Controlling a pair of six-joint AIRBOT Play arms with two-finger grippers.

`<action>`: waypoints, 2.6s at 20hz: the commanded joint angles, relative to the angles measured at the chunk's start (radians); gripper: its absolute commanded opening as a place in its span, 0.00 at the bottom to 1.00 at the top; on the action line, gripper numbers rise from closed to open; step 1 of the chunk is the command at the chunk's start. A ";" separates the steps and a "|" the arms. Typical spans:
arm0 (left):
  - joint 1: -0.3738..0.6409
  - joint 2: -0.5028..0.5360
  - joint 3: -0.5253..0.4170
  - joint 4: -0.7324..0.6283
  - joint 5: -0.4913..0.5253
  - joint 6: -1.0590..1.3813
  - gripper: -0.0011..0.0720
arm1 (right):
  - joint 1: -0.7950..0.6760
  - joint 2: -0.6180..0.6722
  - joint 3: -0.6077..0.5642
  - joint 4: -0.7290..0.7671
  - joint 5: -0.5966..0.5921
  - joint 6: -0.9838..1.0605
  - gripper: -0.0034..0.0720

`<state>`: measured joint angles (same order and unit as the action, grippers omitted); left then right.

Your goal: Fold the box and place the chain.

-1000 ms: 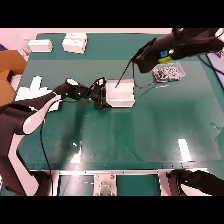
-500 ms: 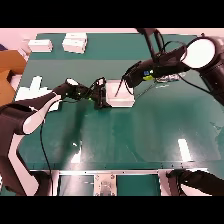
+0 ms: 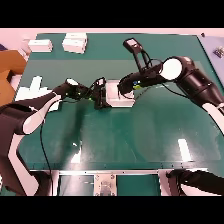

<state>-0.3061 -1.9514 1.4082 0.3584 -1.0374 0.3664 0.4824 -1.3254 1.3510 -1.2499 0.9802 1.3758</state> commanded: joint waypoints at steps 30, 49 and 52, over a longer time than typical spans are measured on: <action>0.000 -0.001 0.000 0.000 0.000 0.000 0.73 | -0.502 -0.171 -0.206 -0.026 -0.323 0.228 0.64; 0.000 -0.001 0.000 0.000 0.000 0.000 0.73 | -0.484 -0.458 -0.055 -0.008 -0.732 0.220 0.56; 0.000 -0.001 0.000 0.000 0.000 0.000 0.73 | -0.483 -0.468 -0.058 -0.007 -0.700 0.220 0.45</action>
<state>-0.3061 -1.9514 1.4082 0.3584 -1.0374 0.3668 -0.0071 -1.7733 1.2789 -1.2598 0.2577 1.5959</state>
